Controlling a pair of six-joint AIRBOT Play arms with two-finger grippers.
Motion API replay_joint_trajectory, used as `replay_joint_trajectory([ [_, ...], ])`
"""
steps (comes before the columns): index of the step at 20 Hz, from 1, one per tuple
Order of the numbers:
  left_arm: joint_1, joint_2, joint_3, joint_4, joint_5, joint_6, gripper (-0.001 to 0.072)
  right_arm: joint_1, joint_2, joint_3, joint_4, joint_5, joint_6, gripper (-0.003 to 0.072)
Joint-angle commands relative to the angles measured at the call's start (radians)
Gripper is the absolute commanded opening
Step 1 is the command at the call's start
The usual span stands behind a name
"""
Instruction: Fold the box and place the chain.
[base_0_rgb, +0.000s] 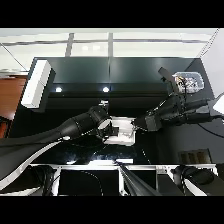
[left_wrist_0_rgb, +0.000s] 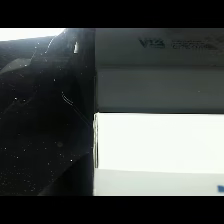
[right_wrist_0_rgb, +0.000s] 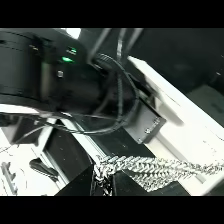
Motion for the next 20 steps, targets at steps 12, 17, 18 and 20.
replay_joint_trajectory([
  [12, 0.001, 0.000, 0.000, 0.000, -0.001, 0.000, 0.0031, -0.040, -0.014, -0.156, -0.033, -0.074, 0.020, 0.0376],
  [17, 0.001, 0.000, 0.000, 0.000, 0.000, 0.000, 0.0031, -0.385, 0.016, -0.156, -0.436, -0.154, 0.034, 0.0375],
  [18, 0.001, 0.000, 0.000, 0.000, 0.000, 0.000, 0.0031, -0.426, 0.013, -0.186, -0.552, -0.285, 0.119, 0.0375],
  [20, 0.001, 0.000, 0.000, 0.000, -0.002, 0.000, 0.0031, -0.478, -0.023, -0.232, -0.739, -0.500, 0.383, 0.0412],
])
